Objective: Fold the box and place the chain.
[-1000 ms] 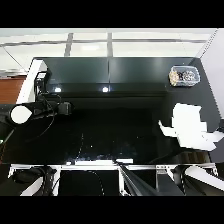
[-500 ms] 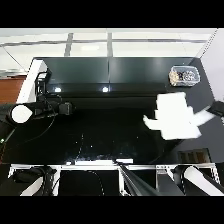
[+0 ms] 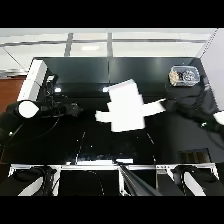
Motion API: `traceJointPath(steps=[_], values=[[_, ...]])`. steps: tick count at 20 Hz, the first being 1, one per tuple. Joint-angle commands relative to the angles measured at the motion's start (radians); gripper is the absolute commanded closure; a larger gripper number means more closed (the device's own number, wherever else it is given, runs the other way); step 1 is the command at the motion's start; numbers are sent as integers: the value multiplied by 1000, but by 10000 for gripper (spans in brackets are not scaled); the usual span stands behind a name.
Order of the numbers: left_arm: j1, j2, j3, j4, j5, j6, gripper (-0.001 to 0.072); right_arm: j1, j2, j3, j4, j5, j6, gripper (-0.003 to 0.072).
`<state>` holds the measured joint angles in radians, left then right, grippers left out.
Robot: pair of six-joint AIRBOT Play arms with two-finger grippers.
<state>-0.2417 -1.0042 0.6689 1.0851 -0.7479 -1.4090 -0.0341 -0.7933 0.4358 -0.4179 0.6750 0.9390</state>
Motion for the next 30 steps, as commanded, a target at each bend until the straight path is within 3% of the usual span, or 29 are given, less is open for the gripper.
traceJointPath(steps=[1, 3, 7, 10, 13, 15, 17, 19, 23, 24, 25, 27, 28, 30], values=[[11, -110, 54, -181, 1, 163, 5, 323, 21, -144, 179, -392, 1, 673], [29, -213, 133, -268, -51, 231, 5, 428, 19, -150, 182, -457, 4, 673], [94, -459, 279, -491, -301, 407, 5, 468, 16, -150, 182, -467, 9, 673], [127, -571, 328, -570, -433, 513, 5, 468, 16, -150, 182, -463, 11, 673], [114, -691, 381, -711, -653, 722, 6, 468, 16, -150, 182, -453, 11, 673], [92, -750, 435, -664, -702, 754, 27, 468, 16, -150, 182, -446, 11, 673], [72, -780, 491, -533, -727, 790, 175, 468, 16, -150, 182, -434, 11, 673], [55, -787, 523, -465, -776, 885, 381, 468, 16, -150, 182, -424, 11, 673], [52, -788, 542, -462, -799, 977, 515, 468, 16, -150, 182, -417, 11, 673], [52, -789, 544, -461, -795, 989, 644, 468, 16, -150, 182, -414, 11, 673], [53, -789, 545, -463, -790, 995, 677, 468, 16, -150, 181, -414, 11, 661], [53, -788, 547, -462, -780, 996, 686, 462, 16, -149, 177, -413, 10, 158], [53, -787, 550, -461, -777, 991, 688, 447, 17, -137, 147, -386, 3, -13], [53, -761, 551, -458, -769, 960, 690, 384, 18, -56, -53, -225, 0, -15]])
